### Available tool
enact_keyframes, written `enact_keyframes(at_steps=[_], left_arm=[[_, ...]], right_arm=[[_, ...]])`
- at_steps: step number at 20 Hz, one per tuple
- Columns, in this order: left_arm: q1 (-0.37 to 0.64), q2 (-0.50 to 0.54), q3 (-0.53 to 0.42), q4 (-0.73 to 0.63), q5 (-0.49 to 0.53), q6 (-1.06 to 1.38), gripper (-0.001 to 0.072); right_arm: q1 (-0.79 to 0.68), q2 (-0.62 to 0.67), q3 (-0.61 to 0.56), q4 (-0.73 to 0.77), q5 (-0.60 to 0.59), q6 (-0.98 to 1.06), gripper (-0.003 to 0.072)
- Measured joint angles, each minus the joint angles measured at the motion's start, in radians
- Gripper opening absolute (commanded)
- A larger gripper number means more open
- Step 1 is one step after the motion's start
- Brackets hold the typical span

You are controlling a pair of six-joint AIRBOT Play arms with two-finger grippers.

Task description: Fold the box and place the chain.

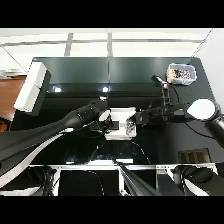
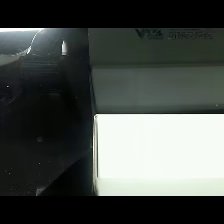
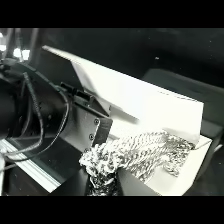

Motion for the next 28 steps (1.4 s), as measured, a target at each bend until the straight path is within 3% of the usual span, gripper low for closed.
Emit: enact_keyframes(at_steps=[3, 9, 10, 12, 13, 17, 21, 23, 25, 27, 28], left_arm=[[0.0, 0.0, 0.0, 0.0, 0.0, -0.001, 0.0028], [0.0, 0.0, 0.0, 0.0, -0.004, 0.006, 0.003], [0.0, -0.001, 0.002, 0.0, -0.004, 0.011, 0.0083], [0.002, 0.001, 0.018, 0.0, -0.01, 0.017, 0.0551], [0.002, 0.003, 0.031, 0.006, -0.018, 0.018, 0.0632], [0.003, 0.064, 0.071, 0.077, -0.089, 0.038, 0.063], [0.008, 0.251, 0.033, 0.238, -0.179, 0.111, 0.0629], [0.053, 0.394, -0.044, 0.327, -0.21, 0.13, 0.0626], [0.163, 0.547, -0.163, 0.349, -0.208, 0.145, 0.062], [0.321, 0.681, -0.309, 0.24, -0.133, 0.233, 0.062], [0.402, 0.732, -0.384, 0.109, -0.083, 0.335, 0.0621]], right_arm=[[-0.003, 0.0, -0.017, -0.022, -0.028, 0.009, 0.032], [-0.056, 0.0, -0.026, -0.237, -0.053, 0.067, 0.032], [-0.06, 0.0, -0.027, -0.258, -0.057, 0.077, 0.032], [-0.064, 0.0, -0.027, -0.282, -0.063, 0.085, 0.032], [-0.064, 0.0, -0.027, -0.291, -0.062, 0.091, 0.032], [-0.064, 0.0, -0.027, -0.311, -0.057, 0.098, 0.032], [-0.064, 0.0, -0.027, -0.318, -0.055, 0.099, 0.032], [-0.064, 0.0, -0.027, -0.321, -0.055, 0.1, 0.032], [-0.064, 0.0, -0.027, -0.322, -0.054, 0.102, 0.032], [-0.064, 0.0, -0.027, -0.322, -0.054, 0.102, 0.032], [-0.064, 0.0, -0.027, -0.322, -0.054, 0.102, 0.032]])
